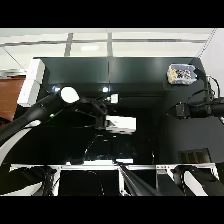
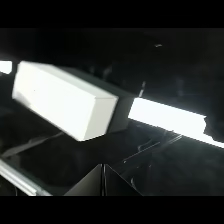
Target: Fold the box and place the chain.
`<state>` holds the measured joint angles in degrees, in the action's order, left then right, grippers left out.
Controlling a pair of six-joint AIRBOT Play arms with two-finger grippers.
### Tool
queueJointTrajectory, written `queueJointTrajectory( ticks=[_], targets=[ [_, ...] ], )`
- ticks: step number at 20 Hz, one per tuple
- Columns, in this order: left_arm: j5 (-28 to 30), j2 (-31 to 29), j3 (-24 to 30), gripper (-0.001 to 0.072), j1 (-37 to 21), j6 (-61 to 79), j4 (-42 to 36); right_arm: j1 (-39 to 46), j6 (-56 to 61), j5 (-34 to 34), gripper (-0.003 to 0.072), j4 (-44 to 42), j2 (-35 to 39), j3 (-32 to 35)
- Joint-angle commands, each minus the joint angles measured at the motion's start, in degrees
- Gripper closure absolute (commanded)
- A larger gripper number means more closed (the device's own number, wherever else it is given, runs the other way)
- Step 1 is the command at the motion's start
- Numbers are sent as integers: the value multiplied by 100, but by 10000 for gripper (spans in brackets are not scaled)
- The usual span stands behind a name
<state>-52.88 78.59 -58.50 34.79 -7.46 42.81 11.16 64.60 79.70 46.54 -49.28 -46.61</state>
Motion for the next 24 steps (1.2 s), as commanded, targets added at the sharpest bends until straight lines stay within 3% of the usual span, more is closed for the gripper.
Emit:
queueJointTrajectory(
  ticks=[1, 6, 21, 24],
  targets=[
    [83, 654, -732, -6, 428, -223, -177, 52, 13, -197, 675, 48, 39, 79],
    [-168, 1353, -1036, -6, 501, -769, -101, 52, -17, -195, 674, 52, 39, 81],
    [-673, 1366, -1038, -6, 487, -992, 245, 52, -76, -310, 674, 57, 37, 81],
    [-675, 1366, -1038, -6, 568, -997, 868, 50, -76, -330, 674, 57, 39, 81]
  ],
)
